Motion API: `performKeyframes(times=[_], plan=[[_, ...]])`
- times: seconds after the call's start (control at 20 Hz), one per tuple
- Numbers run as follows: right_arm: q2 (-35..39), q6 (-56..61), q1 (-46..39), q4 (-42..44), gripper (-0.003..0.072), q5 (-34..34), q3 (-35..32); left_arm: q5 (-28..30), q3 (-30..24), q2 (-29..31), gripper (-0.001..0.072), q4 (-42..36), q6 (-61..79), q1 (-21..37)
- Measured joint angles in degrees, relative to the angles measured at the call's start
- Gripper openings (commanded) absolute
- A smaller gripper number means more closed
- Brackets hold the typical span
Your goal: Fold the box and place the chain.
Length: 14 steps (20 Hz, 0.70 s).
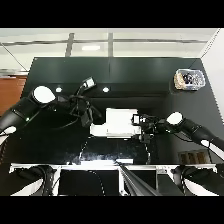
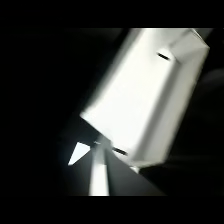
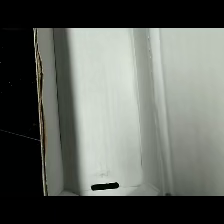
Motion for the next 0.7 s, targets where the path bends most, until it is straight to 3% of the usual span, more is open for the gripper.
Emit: performKeyframes(times=[0.2, 0.6, 0.65, 0.7], plan=[[0.0, 0.0, 0.0, 0.0, 0.0235, 0.0, 0.0, -0.3, -4.3, -1.5, 0.0643, 2.5, 7.8, -1.6], [0.0, 0.0, 0.0, 0.0, 0.0234, 0.0, 0.0, 12.2, -7.2, -6.3, 0.0612, 4.1, 18.7, -7.2], [0.0, 0.0, 0.0, 0.0, 0.0234, 0.0, 0.0, 13.2, -7.3, -6.5, 0.0526, 4.3, 19.1, -8.0], [0.0, 0.0, 0.0, 0.0, 0.0234, 0.0, 0.0, 13.6, -7.3, -6.6, 0.0385, 4.2, 19.3, -8.7]])
